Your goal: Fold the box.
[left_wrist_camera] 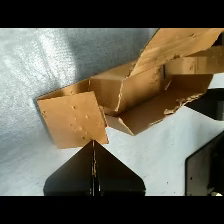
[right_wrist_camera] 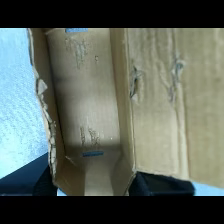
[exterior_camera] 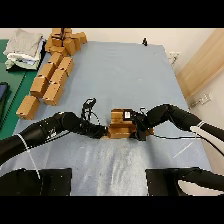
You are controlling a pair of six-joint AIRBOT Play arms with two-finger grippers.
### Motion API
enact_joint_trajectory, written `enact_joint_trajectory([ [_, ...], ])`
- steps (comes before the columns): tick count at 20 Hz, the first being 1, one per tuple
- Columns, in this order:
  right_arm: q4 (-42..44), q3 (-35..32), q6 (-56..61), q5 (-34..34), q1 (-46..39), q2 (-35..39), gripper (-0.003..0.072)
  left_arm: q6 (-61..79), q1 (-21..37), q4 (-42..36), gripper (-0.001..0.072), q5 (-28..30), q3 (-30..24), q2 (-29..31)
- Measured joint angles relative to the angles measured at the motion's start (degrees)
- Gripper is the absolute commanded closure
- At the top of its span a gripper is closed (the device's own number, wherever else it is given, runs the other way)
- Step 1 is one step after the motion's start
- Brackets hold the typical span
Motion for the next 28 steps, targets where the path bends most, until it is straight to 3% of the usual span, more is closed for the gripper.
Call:
enact_joint_trajectory([
  [9,0.0,0.0,0.0,0.0,0.0,0.0,0.0184,-3.9,4.0,3.9,0.0700,-1.3,0.1,-0.3],
  [18,0.0,0.0,0.0,0.0,0.0,0.0,0.0184,-4.5,4.0,5.4,0.0699,-0.6,0.1,-5.2],
  [28,0.0,0.0,0.0,0.0,0.0,0.0,0.0184,-4.9,2.9,6.2,0.0700,-0.2,0.3,-6.1],
])
